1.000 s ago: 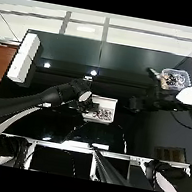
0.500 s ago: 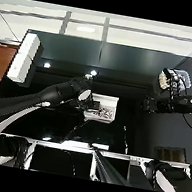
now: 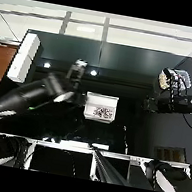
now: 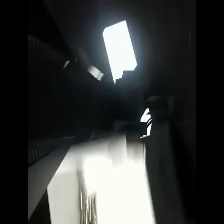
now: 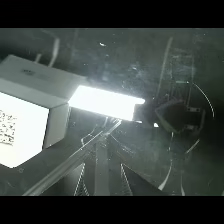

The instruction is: Fold the box and place the chain.

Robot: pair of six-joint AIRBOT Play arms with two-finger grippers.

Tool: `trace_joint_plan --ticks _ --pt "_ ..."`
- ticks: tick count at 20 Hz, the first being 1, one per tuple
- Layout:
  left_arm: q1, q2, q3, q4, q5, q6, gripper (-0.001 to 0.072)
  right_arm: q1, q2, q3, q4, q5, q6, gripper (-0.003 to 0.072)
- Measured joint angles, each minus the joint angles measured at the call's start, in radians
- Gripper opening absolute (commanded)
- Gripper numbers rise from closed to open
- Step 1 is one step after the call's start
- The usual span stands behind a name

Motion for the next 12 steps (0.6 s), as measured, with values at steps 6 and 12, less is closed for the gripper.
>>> trace_joint_plan --ticks 6,12 --pt "0.343 0.218 -0.319 -0.296 0.187 0.255 0.0578 0.0 0.0 0.0 0.004 -0.028 0.002 0.0268" --pt "0.464 0.159 -0.45 -0.904 0.293 1.318 0.0711 0.0 0.0 0.0 0.009 -0.053 0.002 0.0268"
